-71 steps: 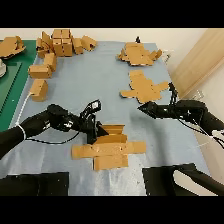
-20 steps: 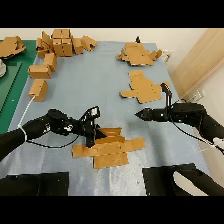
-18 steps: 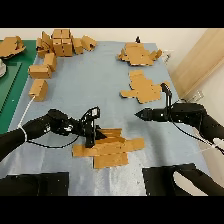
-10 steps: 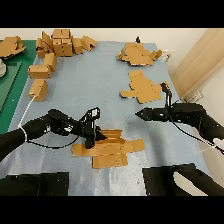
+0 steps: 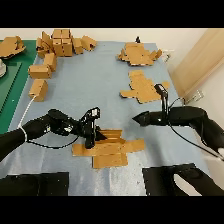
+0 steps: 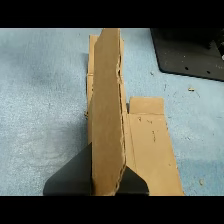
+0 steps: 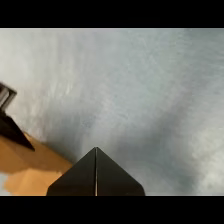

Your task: Fold the box.

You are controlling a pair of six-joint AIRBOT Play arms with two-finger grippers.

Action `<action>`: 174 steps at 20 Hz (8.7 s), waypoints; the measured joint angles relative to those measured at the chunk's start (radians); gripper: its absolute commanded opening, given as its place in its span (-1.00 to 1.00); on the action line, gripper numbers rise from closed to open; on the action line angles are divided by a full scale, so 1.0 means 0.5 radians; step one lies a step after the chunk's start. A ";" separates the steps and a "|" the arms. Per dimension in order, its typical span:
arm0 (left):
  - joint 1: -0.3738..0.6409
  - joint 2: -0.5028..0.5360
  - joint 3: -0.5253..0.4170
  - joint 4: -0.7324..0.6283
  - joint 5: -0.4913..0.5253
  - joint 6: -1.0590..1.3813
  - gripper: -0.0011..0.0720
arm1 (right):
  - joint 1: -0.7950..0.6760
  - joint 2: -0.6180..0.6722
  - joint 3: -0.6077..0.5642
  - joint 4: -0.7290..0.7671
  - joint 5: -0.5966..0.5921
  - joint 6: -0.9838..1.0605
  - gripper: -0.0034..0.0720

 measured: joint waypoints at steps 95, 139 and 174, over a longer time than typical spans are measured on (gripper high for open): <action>0.000 0.000 0.000 -0.003 -0.001 -0.001 -0.94 | 2.286 0.143 -0.390 -2.654 0.520 1.527 0.71; 0.000 0.000 0.000 -0.002 -0.006 0.000 -0.94 | 1.126 -0.137 -0.340 -0.400 0.530 -1.202 0.71; 0.000 0.000 0.000 -0.004 -0.001 0.000 -0.94 | 1.048 -0.436 -0.201 -0.269 0.371 -1.540 0.71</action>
